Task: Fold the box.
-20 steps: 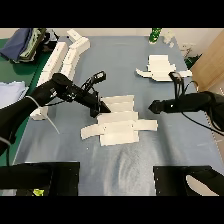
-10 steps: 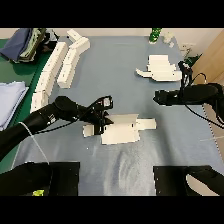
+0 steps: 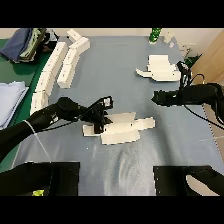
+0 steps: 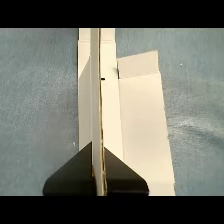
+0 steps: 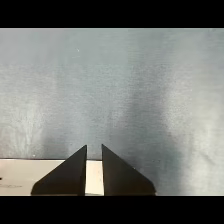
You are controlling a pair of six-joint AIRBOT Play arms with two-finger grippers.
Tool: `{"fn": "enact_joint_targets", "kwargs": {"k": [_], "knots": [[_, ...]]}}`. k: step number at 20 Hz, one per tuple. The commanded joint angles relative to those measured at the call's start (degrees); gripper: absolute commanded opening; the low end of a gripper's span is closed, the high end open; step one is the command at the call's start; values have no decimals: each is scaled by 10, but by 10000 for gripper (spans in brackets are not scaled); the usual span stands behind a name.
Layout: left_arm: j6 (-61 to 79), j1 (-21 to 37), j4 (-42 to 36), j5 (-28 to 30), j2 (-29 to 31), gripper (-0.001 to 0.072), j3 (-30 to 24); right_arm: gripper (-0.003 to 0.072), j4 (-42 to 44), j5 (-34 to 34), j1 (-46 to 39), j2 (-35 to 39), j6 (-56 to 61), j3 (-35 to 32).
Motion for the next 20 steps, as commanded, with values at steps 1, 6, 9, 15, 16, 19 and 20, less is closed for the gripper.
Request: {"fn": "enact_joint_targets", "kwargs": {"k": [1, 6, 9, 15, 16, 19, 20], "knots": [[-12, 50, 2, -108, -6, 14, 35, 138, 1, -12, 0, 0, 0, 1], [-7, 64, 0, -180, -73, 14, 57, 137, 10, -12, 0, 0, 0, 1], [-7, 58, -3, -178, -95, 14, 63, 137, 16, -12, 0, 0, 0, 0], [-19, 58, -1, -180, -108, 14, 63, 137, 16, -12, 0, 0, 0, 1], [-29, 58, -1, -180, -108, 14, 63, 137, 16, -12, 0, 0, 0, 1], [-46, 58, -1, -185, -108, 14, 63, 137, 16, -13, 0, 0, 0, 1], [-47, 58, 0, -188, -108, 14, 63, 137, 16, -13, 0, 0, 0, 1]]}}
